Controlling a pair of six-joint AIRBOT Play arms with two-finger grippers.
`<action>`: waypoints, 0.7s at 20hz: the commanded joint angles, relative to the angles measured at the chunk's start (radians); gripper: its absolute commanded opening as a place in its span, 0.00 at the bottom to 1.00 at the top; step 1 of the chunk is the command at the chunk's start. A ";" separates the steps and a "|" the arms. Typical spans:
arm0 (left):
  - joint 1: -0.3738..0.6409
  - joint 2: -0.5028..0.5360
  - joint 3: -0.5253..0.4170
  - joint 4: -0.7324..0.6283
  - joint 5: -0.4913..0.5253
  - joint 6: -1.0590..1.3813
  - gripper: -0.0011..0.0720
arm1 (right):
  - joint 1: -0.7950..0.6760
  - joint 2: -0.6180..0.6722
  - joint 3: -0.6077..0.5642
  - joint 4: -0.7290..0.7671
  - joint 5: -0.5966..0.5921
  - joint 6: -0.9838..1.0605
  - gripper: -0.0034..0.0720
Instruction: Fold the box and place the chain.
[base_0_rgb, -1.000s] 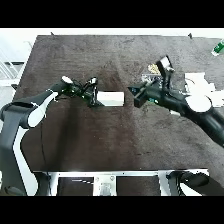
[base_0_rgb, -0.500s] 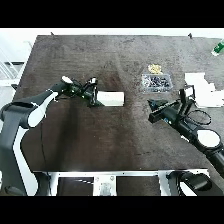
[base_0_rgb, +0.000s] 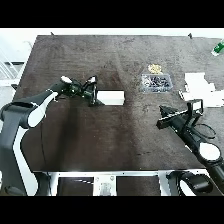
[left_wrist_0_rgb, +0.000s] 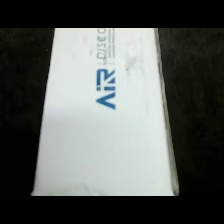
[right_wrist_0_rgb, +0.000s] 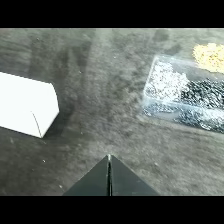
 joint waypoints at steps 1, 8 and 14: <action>0.004 0.007 0.003 -0.018 -0.026 -0.002 0.04 | -0.003 0.036 -0.040 -0.002 -0.024 -0.005 0.06; 0.091 0.144 0.031 0.016 -0.005 -0.285 0.03 | -0.003 0.035 -0.040 -0.002 -0.039 -0.005 0.06; 0.286 0.364 -0.164 0.040 0.308 -0.344 0.03 | -0.003 0.035 -0.040 -0.002 -0.039 -0.005 0.06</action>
